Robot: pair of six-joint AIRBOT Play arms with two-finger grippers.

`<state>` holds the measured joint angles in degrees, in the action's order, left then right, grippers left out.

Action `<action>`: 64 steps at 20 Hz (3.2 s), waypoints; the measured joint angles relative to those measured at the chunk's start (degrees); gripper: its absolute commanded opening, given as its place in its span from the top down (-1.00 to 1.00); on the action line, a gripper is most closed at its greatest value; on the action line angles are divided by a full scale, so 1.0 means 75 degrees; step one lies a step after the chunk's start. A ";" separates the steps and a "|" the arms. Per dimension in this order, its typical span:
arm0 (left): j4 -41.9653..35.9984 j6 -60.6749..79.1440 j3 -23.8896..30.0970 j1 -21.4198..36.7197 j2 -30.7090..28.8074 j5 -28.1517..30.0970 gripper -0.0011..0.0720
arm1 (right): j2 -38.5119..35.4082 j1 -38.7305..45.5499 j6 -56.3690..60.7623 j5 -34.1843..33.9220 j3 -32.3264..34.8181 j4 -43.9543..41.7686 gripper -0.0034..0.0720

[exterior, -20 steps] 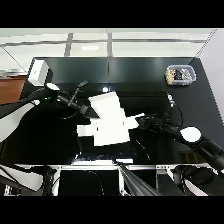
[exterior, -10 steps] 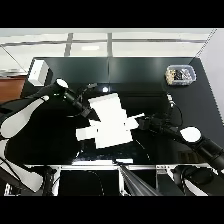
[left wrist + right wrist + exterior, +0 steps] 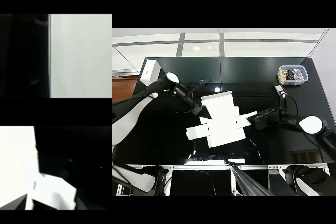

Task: Fold the box and place the chain.

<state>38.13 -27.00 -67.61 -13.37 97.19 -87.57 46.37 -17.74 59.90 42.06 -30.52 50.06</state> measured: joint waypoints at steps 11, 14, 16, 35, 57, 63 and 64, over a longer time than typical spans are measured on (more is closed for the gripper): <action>0.0210 0.3724 0.2489 -0.1262 -0.2241 0.4459 0.91 | 0.0090 -0.0224 -0.1938 0.0245 -0.0723 0.1731 -0.94; 0.0236 0.4019 0.2556 -0.1588 -0.2022 0.5141 0.91 | 0.0271 -0.0530 -0.3354 0.0169 -0.0434 0.1693 -0.94; 0.0242 0.4103 0.2573 -0.1705 -0.1918 0.5353 0.91 | 0.0425 -0.0679 -0.4316 0.0152 -0.0245 0.1609 -0.94; 0.0256 0.4232 0.2553 -0.1821 -0.1807 0.5659 0.91 | 0.1888 -0.1670 -0.8262 -0.0026 0.0079 0.0303 -0.94; 0.0262 0.4223 0.2553 -0.1827 -0.1801 0.5659 0.91 | 0.1716 -0.0889 -0.7825 -0.1017 -0.0300 -0.1096 -0.94; 0.0265 0.4229 0.2553 -0.1827 -0.1798 0.5654 0.91 | 0.2139 -0.0420 -0.9092 -0.0428 -0.0303 -0.2509 -0.94; 0.0265 0.4211 0.2553 -0.1830 -0.1798 0.5636 0.91 | 0.2253 -0.0388 -0.9288 -0.0312 -0.0300 -0.2672 -0.94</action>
<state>40.12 4.58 -48.47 -27.09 83.70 -45.30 63.26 -20.64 -9.76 39.72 -32.77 30.02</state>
